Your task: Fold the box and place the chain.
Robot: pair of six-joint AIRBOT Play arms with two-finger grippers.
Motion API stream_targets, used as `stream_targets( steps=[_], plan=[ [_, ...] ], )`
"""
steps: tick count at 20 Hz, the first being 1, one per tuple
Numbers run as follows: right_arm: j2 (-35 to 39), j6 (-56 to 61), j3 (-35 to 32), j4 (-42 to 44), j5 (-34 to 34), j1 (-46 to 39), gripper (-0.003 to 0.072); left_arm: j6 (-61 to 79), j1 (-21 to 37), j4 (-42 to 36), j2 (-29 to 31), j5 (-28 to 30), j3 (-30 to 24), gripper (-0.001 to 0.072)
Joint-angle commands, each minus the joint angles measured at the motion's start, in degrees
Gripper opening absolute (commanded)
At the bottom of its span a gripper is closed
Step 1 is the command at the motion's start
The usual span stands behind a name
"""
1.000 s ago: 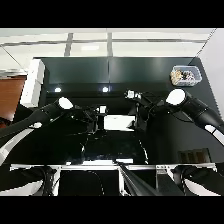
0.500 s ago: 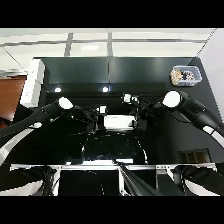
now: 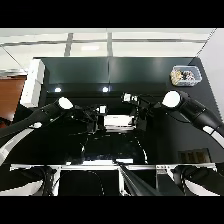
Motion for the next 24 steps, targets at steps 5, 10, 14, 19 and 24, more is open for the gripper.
stream_targets(
  steps=[5, 10, 14, 19, 24],
  plan=[
    [0.0, 0.3, -0.3, -0.1, 0.4, 0.2, 0.0415, 0.0, 0.0, 0.0, 0.0, 0.0, 0.0, 0.0353],
    [0.0, 0.2, -0.3, -0.1, 1.0, 0.2, 0.0415, 0.0, 0.0, 0.0, 0.0, 0.0, 0.0, 0.0353],
    [-0.1, 0.3, -1.4, -0.1, 1.2, 0.2, 0.0416, 0.0, 0.0, 0.0, 0.0, 0.0, 0.0, 0.0353],
    [-0.1, 0.2, -1.9, -2.3, 1.1, 0.2, 0.0415, 0.0, 0.0, 0.0, 0.0, 0.0, 0.0, 0.0353],
    [1.5, 0.4, -1.9, -4.1, 1.9, 0.2, 0.0416, 0.0, 0.0, 0.0, 0.0, -0.1, 0.0, 0.0353]
  ],
)
